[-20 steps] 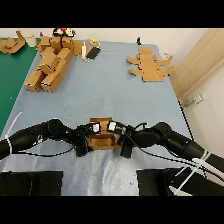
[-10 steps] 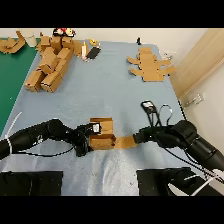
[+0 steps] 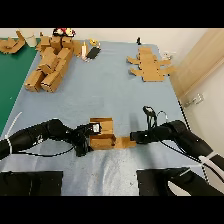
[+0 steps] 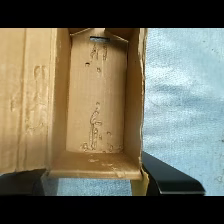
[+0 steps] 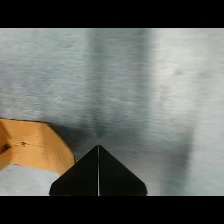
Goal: Fold the box.
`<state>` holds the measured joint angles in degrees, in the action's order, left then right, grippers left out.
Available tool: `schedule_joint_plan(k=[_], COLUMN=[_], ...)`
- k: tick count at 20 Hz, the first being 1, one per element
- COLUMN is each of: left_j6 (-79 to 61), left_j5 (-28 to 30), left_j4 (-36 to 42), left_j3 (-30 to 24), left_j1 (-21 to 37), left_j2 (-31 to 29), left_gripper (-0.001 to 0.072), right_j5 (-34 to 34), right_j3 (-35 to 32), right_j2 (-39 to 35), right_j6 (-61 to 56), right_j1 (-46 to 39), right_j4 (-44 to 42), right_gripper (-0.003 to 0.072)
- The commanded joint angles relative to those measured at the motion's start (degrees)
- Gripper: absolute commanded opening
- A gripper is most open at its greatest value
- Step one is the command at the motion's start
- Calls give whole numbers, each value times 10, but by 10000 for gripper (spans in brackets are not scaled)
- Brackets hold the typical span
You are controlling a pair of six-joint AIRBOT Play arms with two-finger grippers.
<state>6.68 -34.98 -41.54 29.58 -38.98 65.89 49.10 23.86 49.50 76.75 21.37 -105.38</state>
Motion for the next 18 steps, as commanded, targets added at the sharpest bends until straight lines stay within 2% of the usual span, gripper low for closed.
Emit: schedule_joint_plan(k=[1,9,15,17,18], left_j6=[0,0,0,0,0], left_j5=[0,0,0,0,0], left_j4=[0,0,0,0,0], left_j3=[0,0,0,0,0], left_j1=[0,0,0,0,0], left_j2=[0,0,0,0,0], left_gripper=[459,460,459,460,460], right_j5=[-33,-49,-33,-27,-25], right_j3=[-2,9,54,58,58], right_j2=[50,57,11,11,11], right_j6=[87,92,82,82,82], right_j1=[0,56,69,69,69], right_j4=[-145,-190,-189,-189,-189], right_gripper=[7,7,13,156,171])
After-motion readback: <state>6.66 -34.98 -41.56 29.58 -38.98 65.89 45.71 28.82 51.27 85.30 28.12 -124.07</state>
